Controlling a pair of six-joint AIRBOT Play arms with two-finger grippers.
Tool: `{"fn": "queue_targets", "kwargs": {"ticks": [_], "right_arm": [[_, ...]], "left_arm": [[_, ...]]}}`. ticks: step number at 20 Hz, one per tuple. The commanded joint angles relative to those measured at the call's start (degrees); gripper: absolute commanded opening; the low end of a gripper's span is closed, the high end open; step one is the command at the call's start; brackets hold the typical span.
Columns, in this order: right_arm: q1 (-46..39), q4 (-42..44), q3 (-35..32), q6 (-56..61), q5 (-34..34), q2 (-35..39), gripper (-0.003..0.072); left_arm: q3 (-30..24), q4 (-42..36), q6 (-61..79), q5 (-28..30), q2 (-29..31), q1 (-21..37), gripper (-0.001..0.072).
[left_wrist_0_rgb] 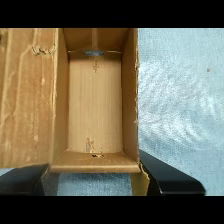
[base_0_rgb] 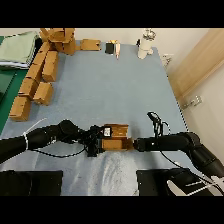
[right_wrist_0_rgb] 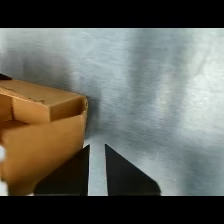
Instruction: Fold the box.
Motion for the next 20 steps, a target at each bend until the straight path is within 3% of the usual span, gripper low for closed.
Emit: {"fn": "queue_targets", "kwargs": {"ticks": [1,6,7,8,9,12,14,16,18,20], "right_arm": [[0.04,2.89,1.68,-1.95,-1.49,0.07,0.0164],[0.07,2.82,3.98,-1.92,-2.21,0.07,0.0164],[0.13,3.15,3.98,-1.92,-2.45,0.04,0.0195],[0.15,3.61,3.98,-1.92,-2.56,0.0,0.0338],[0.33,3.69,3.98,-1.92,-2.51,-0.02,0.0383],[0.85,3.58,3.96,-1.95,-2.21,-0.94,0.0385],[0.96,4.33,3.98,-1.97,-1.38,-2.38,0.0549],[2.21,4.85,4.04,-1.95,-0.59,-3.65,0.0547],[4.81,4.26,5.11,-1.95,-0.79,-5.11,0.0468],[8.22,1.57,7.15,0.22,-0.81,-7.08,0.0456]], "left_arm": [[0.04,0.0,0.0,0.0,-0.02,0.0,0.0487],[0.04,0.0,0.0,0.0,-0.02,0.0,0.0487],[0.04,0.0,0.0,0.02,-0.02,0.0,0.0487],[0.04,0.0,0.0,0.02,-0.02,0.0,0.0487],[0.04,0.0,0.0,0.02,-0.02,0.0,0.0487],[0.04,0.0,0.0,0.02,-0.02,0.0,0.0487],[0.04,0.0,0.0,0.02,-0.02,0.0,0.0487],[0.04,0.0,0.0,0.0,-0.02,0.0,0.0487],[0.04,0.0,0.0,0.02,-0.02,0.0,0.0487],[0.04,0.0,0.0,0.02,-0.02,0.0,0.0487]]}}
